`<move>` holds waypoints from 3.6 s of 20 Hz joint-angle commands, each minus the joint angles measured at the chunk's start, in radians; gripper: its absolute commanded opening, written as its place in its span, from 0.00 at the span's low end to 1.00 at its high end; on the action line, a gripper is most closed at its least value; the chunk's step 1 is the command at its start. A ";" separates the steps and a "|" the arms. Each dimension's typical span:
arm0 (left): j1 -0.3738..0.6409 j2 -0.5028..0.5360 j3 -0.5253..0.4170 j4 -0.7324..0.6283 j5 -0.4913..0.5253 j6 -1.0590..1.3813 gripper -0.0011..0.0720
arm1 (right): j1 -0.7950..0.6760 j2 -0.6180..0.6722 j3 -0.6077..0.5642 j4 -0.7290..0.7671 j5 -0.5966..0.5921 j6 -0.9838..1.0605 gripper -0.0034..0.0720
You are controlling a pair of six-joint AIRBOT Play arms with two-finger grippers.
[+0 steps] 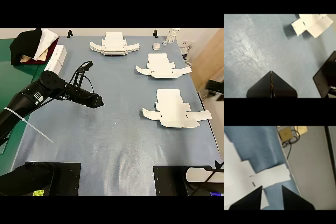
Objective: Fold the box.
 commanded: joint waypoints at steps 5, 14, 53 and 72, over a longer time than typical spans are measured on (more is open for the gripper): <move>0.001 0.001 0.000 -0.014 0.002 0.000 0.04 | -0.447 -0.211 0.017 0.416 -0.114 -0.390 0.56; 0.002 0.001 0.000 -0.014 0.000 0.000 0.03 | -0.418 -0.362 0.055 0.594 -0.196 -0.549 0.46; 0.239 0.320 -0.326 -0.022 -0.221 -0.019 0.64 | 0.448 0.265 -0.790 0.787 0.240 -0.363 0.25; 0.343 -0.412 -0.107 -0.422 -0.275 0.417 0.64 | 0.735 0.636 -0.988 0.795 0.513 -0.359 0.04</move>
